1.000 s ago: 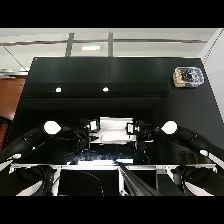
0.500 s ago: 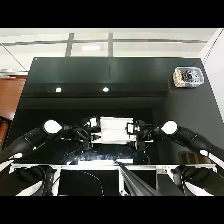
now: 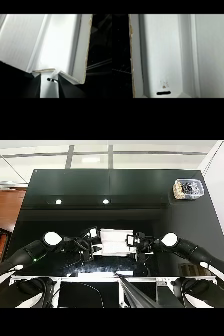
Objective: Fold the box and place the chain.
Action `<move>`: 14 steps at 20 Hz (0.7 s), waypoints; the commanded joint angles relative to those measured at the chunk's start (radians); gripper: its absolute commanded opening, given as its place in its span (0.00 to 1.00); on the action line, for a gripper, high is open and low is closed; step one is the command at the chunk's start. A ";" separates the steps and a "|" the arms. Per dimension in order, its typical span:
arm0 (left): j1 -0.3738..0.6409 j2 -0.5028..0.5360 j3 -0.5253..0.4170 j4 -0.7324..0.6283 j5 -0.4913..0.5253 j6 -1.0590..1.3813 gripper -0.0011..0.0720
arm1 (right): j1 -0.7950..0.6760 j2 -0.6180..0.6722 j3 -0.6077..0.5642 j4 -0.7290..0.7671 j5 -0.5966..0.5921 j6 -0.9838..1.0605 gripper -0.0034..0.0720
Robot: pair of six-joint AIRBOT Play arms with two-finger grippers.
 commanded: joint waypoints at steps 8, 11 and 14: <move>-0.001 -0.005 0.000 -0.050 0.010 0.039 0.38 | 0.001 -0.001 0.000 0.000 0.000 0.000 0.68; -0.001 -0.005 0.000 -0.050 0.009 0.039 0.38 | 0.001 -0.001 0.000 0.000 0.000 0.000 0.68; -0.001 -0.005 0.000 -0.050 0.009 0.039 0.42 | 0.001 -0.001 0.000 0.000 0.000 0.000 0.68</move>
